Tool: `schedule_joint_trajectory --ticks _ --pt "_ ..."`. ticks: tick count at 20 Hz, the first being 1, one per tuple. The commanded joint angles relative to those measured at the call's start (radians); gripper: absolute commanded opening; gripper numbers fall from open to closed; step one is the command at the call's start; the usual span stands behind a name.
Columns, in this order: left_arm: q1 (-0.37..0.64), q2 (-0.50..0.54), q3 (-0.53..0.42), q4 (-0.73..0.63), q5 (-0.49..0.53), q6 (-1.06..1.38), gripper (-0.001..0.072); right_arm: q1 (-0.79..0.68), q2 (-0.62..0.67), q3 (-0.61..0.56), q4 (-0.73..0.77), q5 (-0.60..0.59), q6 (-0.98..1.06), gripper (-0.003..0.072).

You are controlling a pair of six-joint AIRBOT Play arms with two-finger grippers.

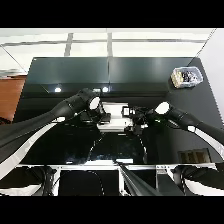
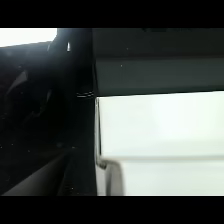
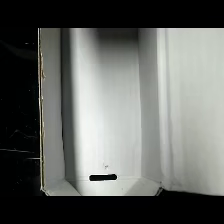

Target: Fold the box and place the chain.

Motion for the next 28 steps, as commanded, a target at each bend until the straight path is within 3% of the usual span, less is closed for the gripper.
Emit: schedule_joint_trajectory --ticks 1,2,3,4,8,10,14,17,21,22,23,25,27,28 --pt "0.000 -0.002 0.001 0.009 -0.003 -0.023 0.0347 0.000 0.000 0.001 0.002 0.000 0.001 0.0319" --pt "0.000 -0.002 0.001 0.008 -0.003 -0.053 0.0248 0.000 0.000 0.001 0.002 0.000 0.001 0.0319" --pt "-0.001 -0.002 0.001 0.007 0.006 -0.056 0.0093 0.000 0.000 0.001 0.002 0.000 0.001 0.0319" --pt "-0.001 -0.002 0.001 0.007 0.007 -0.056 0.0021 0.000 0.000 0.001 0.002 0.000 0.001 0.0319" --pt "-0.001 -0.002 0.001 0.008 -0.005 -0.045 0.0020 0.000 0.000 0.001 0.003 -0.001 0.002 0.0323" --pt "-0.001 -0.001 0.001 0.008 -0.005 -0.045 0.0020 -0.002 0.004 0.001 -0.032 -0.001 0.038 0.0712" --pt "-0.001 -0.001 0.001 0.007 -0.010 -0.045 0.0021 -0.003 0.085 0.001 -0.193 0.044 0.171 0.0711" --pt "-0.001 -0.001 0.001 0.000 -0.009 -0.045 0.0022 -0.003 0.124 0.001 -0.199 0.071 0.185 0.0709" --pt "-0.001 -0.001 0.001 0.001 -0.024 -0.044 0.0022 -0.002 0.124 0.001 -0.150 0.042 0.174 0.0678" --pt "-0.001 -0.001 0.001 0.001 -0.024 -0.045 0.0022 -0.002 0.124 0.001 -0.108 0.036 0.156 0.0586" --pt "-0.001 -0.001 0.001 0.001 -0.024 -0.045 0.0022 -0.002 0.124 0.001 -0.079 0.037 0.146 0.0354" --pt "0.000 -0.001 0.001 0.001 -0.023 -0.045 0.0022 0.000 0.123 0.001 -0.056 0.038 0.144 0.0307" --pt "0.000 -0.001 0.001 0.001 -0.023 -0.045 0.0022 0.000 0.122 0.000 -0.048 0.047 0.146 0.0169" --pt "0.000 -0.001 0.001 0.001 -0.023 -0.045 0.0022 0.000 0.119 0.000 -0.023 0.051 0.147 0.0170"
